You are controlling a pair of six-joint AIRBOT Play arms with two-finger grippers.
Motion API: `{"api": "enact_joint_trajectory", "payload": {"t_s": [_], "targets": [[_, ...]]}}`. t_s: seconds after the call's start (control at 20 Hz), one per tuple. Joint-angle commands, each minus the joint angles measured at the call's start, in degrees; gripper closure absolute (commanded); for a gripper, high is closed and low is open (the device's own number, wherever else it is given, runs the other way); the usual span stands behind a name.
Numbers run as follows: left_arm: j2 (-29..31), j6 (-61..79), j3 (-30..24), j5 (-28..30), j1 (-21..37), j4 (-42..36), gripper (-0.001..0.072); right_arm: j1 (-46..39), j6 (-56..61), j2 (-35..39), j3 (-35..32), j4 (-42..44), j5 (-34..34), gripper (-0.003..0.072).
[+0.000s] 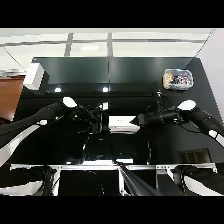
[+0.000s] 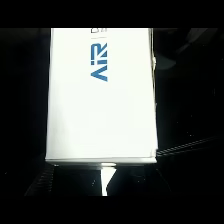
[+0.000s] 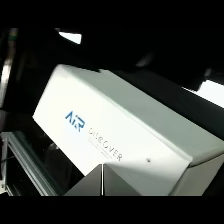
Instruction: Fold the box and place the chain.
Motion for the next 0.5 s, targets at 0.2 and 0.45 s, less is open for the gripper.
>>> {"api": "enact_joint_trajectory", "payload": {"t_s": [0.2,0.45], "targets": [[0.0,-0.1,0.1,0.0,0.0,0.0,0.0304,1.7,2.1,-0.9,-0.3,-8.3,-4.3,0.0674],[0.0,-0.1,0.1,0.0,0.0,0.0,0.0304,1.7,1.0,-0.1,0.0,-8.3,-2.7,0.0673]]}}
